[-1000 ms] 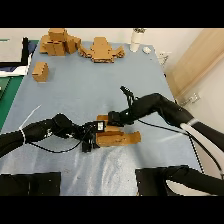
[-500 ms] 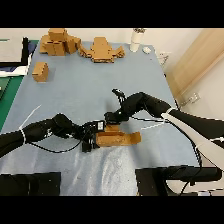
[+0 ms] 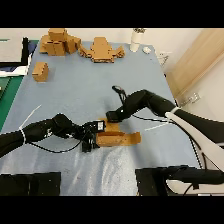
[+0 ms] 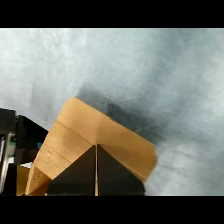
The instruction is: Fold the box.
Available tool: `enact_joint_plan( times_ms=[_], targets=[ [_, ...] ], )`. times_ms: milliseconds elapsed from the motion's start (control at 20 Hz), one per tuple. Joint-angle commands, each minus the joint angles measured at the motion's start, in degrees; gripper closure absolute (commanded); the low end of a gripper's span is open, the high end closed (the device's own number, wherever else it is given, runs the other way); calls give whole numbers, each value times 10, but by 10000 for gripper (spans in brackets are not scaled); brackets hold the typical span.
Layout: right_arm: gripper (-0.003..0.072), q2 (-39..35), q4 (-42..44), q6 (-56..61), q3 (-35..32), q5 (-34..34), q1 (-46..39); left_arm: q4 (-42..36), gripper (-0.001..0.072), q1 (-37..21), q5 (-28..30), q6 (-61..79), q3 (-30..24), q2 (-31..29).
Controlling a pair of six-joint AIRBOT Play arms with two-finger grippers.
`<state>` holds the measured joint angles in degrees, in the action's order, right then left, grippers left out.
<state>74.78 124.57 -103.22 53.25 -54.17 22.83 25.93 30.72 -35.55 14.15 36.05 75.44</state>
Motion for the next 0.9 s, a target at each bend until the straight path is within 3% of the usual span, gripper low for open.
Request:
enact_joint_plan(
  times_ms=[0, 150, 250, 350, 400, 500, 650, 850],
  targets=[
    [683, -94, -60, -3, 8, -24, -24, 0, 324, 0, 0, 0, 1, 0],
    [683, -195, -110, -3, -9, -85, -27, 0, 325, 0, 0, 0, 1, 0],
    [683, -261, -110, -8, -56, -96, -26, 0, 324, 0, 0, 0, 1, 0],
    [682, -319, -103, -93, -124, -125, -14, 0, 324, 0, 0, 0, 1, 0],
    [638, -337, -102, -144, -155, -144, -7, 0, 324, 0, 0, 0, 1, 0],
    [124, -349, -113, -234, -210, -130, 4, 0, 324, 0, 0, 0, 1, 0],
    [11, -329, -133, -385, -249, -56, 4, 0, 324, 0, 0, 0, 1, 0],
    [11, -278, -124, -490, -249, 22, 4, 0, 324, 0, 0, 0, 1, 0]
  ],
)
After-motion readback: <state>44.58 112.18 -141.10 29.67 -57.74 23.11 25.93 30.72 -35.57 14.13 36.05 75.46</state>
